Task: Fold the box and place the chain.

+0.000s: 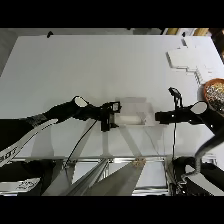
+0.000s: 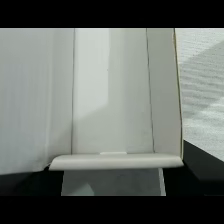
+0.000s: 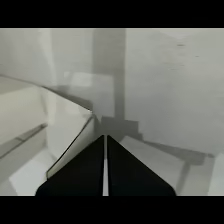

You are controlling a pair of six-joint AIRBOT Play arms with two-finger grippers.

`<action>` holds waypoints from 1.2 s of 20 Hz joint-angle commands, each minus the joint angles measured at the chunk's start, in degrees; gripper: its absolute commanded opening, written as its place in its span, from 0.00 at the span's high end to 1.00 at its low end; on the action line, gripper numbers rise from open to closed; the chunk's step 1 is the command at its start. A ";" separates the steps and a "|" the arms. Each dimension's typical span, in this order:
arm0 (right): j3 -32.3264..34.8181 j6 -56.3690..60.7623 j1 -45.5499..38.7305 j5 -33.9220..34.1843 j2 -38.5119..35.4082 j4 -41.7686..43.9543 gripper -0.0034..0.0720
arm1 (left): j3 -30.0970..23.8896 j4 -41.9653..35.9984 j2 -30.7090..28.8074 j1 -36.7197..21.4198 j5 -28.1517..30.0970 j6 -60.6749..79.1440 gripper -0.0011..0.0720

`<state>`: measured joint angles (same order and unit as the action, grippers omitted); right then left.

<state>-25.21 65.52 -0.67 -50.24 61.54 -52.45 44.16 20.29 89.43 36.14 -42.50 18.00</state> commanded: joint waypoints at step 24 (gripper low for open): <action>-0.13 -1.44 10.43 0.94 -6.08 9.90 0.46 | -0.02 0.02 0.02 0.02 0.00 0.00 0.59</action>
<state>-25.23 60.31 5.63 -54.74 55.42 -40.69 44.16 20.29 89.43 36.14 -42.52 18.00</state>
